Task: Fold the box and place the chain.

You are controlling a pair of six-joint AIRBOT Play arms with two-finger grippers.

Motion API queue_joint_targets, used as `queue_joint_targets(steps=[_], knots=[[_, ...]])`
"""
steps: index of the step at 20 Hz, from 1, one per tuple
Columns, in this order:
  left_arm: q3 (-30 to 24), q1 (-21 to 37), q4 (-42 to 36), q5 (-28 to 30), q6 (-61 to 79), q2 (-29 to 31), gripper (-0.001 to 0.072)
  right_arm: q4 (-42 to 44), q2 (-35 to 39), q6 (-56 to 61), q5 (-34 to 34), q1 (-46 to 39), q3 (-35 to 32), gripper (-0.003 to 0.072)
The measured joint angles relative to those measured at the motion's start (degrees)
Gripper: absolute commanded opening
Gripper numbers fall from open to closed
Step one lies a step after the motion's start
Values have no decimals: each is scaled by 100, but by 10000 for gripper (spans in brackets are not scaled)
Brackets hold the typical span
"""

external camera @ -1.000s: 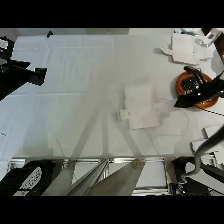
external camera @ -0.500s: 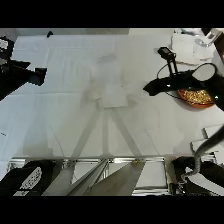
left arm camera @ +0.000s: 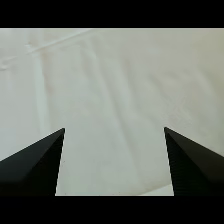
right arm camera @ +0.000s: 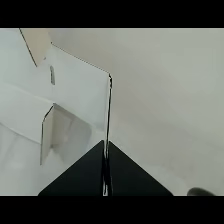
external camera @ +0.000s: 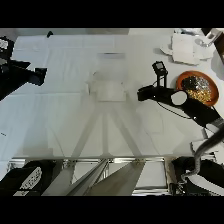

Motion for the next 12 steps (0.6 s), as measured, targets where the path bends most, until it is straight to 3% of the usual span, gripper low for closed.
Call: queue_joint_targets(steps=[5, 12], knots=[[0, 0, -2, 0, 0, 0, 696, 197, -313, 2, -841, 369, -323, 5], [0, 0, 0, 0, -2, 0, 696, 256, -546, -37, -1272, 673, -391, 6]])
